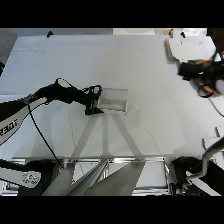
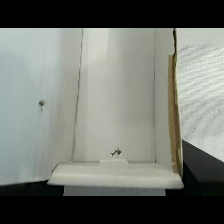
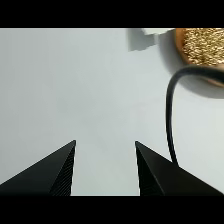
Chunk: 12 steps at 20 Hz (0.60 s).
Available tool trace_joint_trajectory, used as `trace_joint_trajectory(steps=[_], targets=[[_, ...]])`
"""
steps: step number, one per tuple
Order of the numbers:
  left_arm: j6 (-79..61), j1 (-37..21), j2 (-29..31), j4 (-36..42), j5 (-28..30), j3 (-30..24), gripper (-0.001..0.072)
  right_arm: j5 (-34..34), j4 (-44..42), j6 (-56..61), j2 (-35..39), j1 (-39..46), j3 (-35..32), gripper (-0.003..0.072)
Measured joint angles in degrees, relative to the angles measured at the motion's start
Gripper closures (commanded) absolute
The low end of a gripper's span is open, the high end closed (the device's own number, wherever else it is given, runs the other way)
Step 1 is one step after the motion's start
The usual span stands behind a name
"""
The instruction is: Fold the box and place the chain.
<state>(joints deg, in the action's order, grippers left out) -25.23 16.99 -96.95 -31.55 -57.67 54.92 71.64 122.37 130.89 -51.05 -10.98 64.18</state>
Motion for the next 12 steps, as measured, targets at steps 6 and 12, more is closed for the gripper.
trace_joint_trajectory(steps=[6, 12], targets=[[0.0, 0.0, 0.0, 0.0, 0.0, 0.0, 0.0394, -8.4, -3.7, -15.5, -2.1, 20.5, 0.0, 0.0287], [0.0, 0.0, 0.0, 0.0, 0.0, 0.0, 0.0394, -19.7, -9.4, -20.6, -16.0, 34.0, 0.1, 0.0286]])
